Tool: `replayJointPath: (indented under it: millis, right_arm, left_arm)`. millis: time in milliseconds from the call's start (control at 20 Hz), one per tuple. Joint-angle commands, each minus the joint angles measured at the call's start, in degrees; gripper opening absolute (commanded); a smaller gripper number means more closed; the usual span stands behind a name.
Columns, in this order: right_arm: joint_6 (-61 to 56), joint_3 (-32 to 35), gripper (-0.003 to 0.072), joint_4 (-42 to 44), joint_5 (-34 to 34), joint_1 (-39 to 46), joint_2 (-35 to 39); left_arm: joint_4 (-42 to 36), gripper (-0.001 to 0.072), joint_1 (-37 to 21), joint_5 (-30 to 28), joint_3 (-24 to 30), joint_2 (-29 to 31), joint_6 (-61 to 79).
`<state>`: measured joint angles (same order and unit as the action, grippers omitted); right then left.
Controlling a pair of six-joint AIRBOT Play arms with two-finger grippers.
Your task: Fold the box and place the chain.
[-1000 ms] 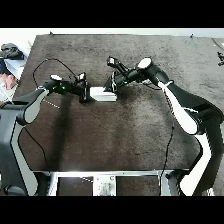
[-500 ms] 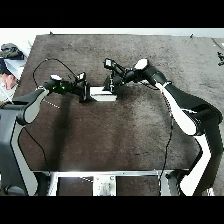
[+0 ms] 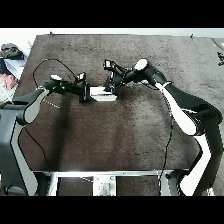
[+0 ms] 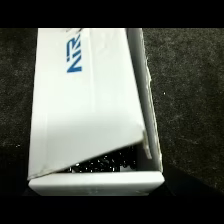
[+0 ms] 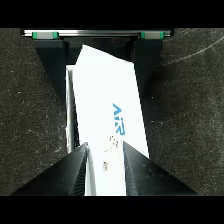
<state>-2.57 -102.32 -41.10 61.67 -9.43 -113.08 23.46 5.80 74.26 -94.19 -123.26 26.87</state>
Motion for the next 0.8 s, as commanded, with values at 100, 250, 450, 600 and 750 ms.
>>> replayJointPath:
  millis: [100,250,450,600,750]
  right_arm:
    - [-0.22,-0.02,0.0267,-0.35,2.19,-0.07,-0.04]
    - [-0.26,0.59,0.0267,-1.16,2.45,-0.09,-0.17]
    - [-0.22,2.89,0.0267,-1.16,2.45,-0.09,-0.28]
    - [-0.22,4.11,0.0268,-1.16,2.60,-0.09,-0.28]
    - [-0.24,4.13,0.0269,-1.18,3.67,-0.07,-0.28]
  left_arm:
    - [0.07,0.0347,0.04,0.09,-0.02,-0.02,0.02]
    - [0.07,0.0347,0.04,0.09,-0.02,0.00,0.02]
    - [0.07,0.0347,0.04,0.09,-0.02,0.00,0.02]
    - [0.07,0.0347,0.04,0.09,-0.02,-0.02,0.02]
    - [0.07,0.0347,0.04,0.09,-0.02,0.00,0.02]
